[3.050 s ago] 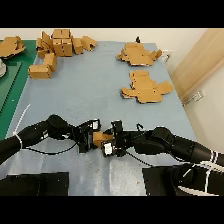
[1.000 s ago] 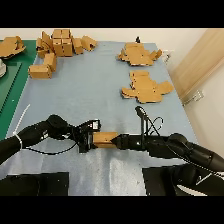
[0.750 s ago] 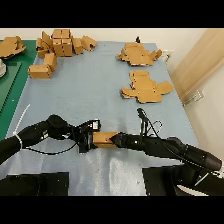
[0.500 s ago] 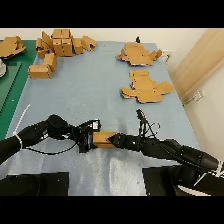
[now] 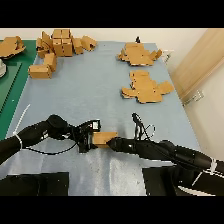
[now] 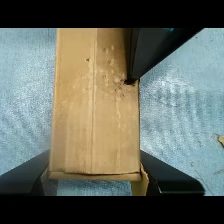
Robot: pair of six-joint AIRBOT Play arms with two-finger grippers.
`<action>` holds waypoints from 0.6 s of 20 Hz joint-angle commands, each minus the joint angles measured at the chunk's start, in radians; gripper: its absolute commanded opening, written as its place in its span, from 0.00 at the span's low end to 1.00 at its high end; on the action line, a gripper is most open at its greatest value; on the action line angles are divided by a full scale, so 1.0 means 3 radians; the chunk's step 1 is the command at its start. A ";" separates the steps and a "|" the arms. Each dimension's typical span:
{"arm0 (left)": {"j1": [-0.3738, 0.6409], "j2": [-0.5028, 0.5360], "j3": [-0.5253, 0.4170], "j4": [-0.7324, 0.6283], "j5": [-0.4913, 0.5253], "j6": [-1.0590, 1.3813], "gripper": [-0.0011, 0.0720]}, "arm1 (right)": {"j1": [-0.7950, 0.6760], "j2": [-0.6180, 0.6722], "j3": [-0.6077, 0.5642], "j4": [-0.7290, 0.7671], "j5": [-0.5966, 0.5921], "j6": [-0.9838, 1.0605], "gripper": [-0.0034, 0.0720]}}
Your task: Fold the box.
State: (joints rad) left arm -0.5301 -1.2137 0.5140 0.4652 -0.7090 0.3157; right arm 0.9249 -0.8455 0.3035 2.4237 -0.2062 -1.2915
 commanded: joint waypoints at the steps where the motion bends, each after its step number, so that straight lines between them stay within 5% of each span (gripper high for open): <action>1: 0.0001 0.0000 0.0000 -0.0003 -0.0001 -0.0006 0.60 | 0.0015 -0.0034 -0.0001 -0.0015 -0.0024 -0.0001 0.04; 6: 0.0001 0.0000 0.0000 -0.0003 -0.0001 -0.0006 0.60 | 0.0014 0.0084 0.0011 -0.0259 -0.0023 -0.0003 0.05; 12: 0.0001 0.0000 0.0000 -0.0003 0.0001 -0.0006 0.60 | -0.0416 0.0792 0.0017 -0.0786 -0.0317 0.0004 0.05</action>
